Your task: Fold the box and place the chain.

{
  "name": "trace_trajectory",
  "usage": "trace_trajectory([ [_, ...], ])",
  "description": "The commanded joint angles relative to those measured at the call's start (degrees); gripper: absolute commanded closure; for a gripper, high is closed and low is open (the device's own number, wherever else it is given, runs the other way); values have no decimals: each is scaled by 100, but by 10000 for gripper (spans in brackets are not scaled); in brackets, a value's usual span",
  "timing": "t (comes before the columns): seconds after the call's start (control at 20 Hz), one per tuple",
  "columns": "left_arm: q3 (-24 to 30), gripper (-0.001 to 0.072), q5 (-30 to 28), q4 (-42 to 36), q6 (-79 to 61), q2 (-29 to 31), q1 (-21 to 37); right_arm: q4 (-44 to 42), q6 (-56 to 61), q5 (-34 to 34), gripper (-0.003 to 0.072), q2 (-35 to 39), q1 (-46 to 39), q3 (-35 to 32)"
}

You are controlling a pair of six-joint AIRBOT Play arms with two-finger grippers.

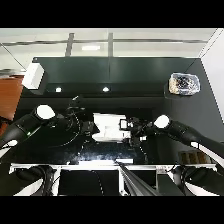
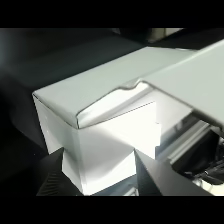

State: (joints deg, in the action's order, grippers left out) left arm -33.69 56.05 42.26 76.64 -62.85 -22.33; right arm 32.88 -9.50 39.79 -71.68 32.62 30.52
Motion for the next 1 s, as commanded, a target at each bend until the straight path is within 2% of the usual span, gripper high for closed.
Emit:
trace_trajectory([
  [0.0, -42, 210, -162, 426, 387, -2, -295, -2, 2, 0, 486, -4, 2, 4],
  [0.3, -42, 210, -603, 813, 1043, -13, -671, 0, 2, 0, 486, -4, 2, 4],
  [0.85, -44, 210, -826, 866, 1523, -61, -710, 0, 2, 0, 486, -4, 2, 4],
  [0.95, -70, 210, -833, 1239, 1917, -61, -846, -2, 2, 0, 486, -4, 2, 4],
])
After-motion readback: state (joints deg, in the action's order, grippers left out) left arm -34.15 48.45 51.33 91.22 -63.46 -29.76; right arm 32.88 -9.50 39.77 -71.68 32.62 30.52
